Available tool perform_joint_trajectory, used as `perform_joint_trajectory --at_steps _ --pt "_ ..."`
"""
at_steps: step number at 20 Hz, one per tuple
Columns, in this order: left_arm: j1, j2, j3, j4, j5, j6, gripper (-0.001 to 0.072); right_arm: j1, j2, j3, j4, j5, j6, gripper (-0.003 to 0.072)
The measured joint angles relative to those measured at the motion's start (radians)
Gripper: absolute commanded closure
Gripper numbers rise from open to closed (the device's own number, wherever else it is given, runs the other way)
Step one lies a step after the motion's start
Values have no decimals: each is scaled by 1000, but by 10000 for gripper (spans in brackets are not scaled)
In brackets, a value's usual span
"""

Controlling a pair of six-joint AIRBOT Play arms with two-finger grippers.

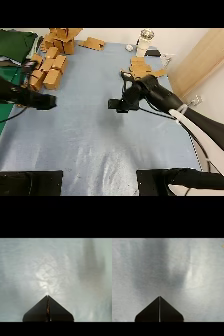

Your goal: Fold the box.

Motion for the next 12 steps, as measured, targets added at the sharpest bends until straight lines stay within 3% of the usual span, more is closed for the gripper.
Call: perform_joint_trajectory --at_steps 6,12 --pt "-266 -126 23 72 84 -183 697 -9 -167 190 87 -107 -56 682" --pt "-328 -168 40 85 135 -219 697 -10 -200 226 104 -140 -69 682"
